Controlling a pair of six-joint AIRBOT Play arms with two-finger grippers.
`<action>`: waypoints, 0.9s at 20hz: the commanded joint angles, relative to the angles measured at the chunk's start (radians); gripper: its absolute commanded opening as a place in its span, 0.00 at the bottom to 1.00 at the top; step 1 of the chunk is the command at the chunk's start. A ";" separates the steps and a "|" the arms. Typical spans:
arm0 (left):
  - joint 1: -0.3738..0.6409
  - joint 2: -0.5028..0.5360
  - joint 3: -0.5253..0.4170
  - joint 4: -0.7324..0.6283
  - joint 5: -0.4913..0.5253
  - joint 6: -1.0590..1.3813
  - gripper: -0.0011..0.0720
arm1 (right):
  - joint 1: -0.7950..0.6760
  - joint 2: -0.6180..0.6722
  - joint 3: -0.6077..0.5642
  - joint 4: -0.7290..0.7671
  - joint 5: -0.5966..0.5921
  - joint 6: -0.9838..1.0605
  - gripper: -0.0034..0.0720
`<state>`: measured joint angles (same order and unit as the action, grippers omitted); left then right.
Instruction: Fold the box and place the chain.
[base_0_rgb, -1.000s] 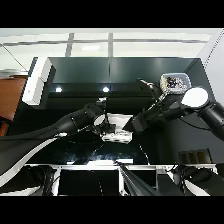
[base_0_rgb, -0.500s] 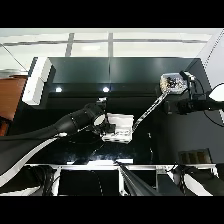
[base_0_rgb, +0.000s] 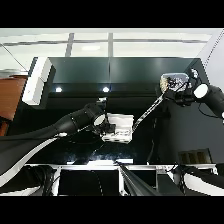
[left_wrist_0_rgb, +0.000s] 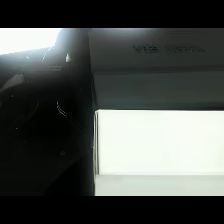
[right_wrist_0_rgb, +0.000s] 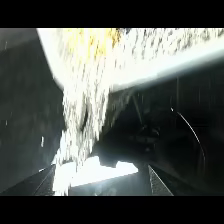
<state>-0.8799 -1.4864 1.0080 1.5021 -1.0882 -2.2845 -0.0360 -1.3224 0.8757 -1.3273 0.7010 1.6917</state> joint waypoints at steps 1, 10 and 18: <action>0.000 0.000 0.000 0.000 -0.014 0.000 0.06 | 0.008 -0.097 0.051 0.050 -0.055 0.025 0.98; 0.000 0.000 0.000 0.000 -0.018 0.000 0.06 | 0.042 -0.134 0.089 0.043 -0.022 -0.011 0.10; -0.001 0.000 0.000 0.000 -0.016 0.000 0.06 | 0.024 0.029 0.148 -0.007 0.176 -0.093 0.09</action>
<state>-0.8799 -1.4864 1.0084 1.5017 -1.1061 -2.2841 -0.0025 -1.3716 1.0134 -1.3224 0.8078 1.6360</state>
